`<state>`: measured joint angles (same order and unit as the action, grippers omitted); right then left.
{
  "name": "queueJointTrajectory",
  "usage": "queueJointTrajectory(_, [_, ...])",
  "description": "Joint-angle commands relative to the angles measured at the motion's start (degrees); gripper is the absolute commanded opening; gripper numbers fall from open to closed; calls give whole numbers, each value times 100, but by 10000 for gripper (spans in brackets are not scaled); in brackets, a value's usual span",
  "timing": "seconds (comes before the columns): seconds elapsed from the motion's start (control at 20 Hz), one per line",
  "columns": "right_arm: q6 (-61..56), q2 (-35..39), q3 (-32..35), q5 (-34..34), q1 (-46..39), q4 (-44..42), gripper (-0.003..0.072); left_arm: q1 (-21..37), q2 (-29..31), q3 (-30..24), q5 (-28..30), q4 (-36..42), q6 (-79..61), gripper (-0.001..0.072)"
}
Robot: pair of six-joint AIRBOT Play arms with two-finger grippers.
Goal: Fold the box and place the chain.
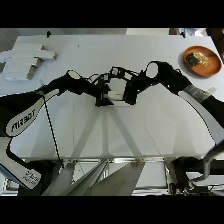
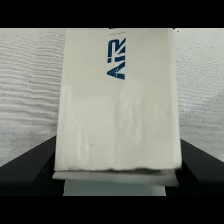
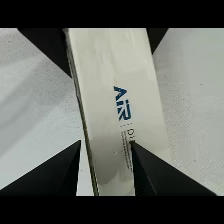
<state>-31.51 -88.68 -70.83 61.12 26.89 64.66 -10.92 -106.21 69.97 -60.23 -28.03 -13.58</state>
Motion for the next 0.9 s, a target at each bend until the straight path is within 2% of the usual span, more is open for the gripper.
queueJointTrajectory(0.0, [-24, 136, 7, 28, 7, 0, 338, -2, -2, 2, 2, 13, 13, 475])
queueJointTrajectory(0.35, [-334, 868, 7, -616, 4, -2, 335, -2, -2, 2, 2, 13, 13, 475])
queueJointTrajectory(0.4, [-549, 876, 7, -612, 2, -2, 310, -2, -2, 2, 2, 13, 13, 475])
queueJointTrajectory(0.5, [-1235, 866, 7, -636, -44, -103, 74, -2, -2, 2, 2, 13, 13, 475])
queueJointTrajectory(0.55, [-1475, 855, 7, -647, -127, -398, 22, -2, -2, 2, 2, 13, 11, 475])
queueJointTrajectory(0.7, [-1829, 756, 13, -651, -479, -1556, 21, -2, -2, 2, 2, 13, 13, 475])
queueJointTrajectory(0.85, [-2271, 420, 13, -656, -638, -2111, 10, -2, -2, 2, 2, 13, 13, 475])
